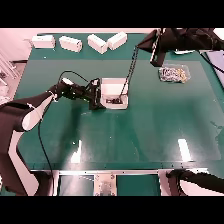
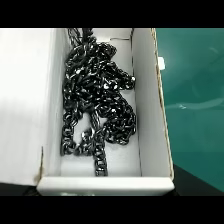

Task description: Fold the box and place the chain.

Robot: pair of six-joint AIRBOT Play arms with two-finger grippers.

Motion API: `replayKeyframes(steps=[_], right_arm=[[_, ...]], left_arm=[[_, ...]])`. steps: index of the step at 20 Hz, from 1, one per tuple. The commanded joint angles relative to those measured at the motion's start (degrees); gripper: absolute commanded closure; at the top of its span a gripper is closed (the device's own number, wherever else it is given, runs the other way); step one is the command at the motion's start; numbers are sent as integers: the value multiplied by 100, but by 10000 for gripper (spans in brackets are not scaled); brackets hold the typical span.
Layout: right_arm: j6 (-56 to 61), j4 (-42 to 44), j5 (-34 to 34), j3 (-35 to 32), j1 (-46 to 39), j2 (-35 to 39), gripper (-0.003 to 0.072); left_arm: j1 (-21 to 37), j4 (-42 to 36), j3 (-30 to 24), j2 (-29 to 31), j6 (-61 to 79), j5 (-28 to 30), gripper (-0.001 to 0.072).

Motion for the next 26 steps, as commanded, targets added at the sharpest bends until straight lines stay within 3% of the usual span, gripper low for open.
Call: replayKeyframes(steps=[1,10,16,20,26], right_arm=[[63,-7,-802,61,317,243,682],[511,-7,-1895,538,813,238,683],[1556,-212,-1668,533,841,142,683],[1939,-203,-1432,-50,844,103,682],[2363,52,-1340,-1434,844,103,682]], left_arm=[[7,2,4,4,0,2,83],[4,2,4,4,0,2,83],[4,2,4,4,0,0,83],[7,2,4,4,0,2,83],[4,2,4,4,0,2,83]])
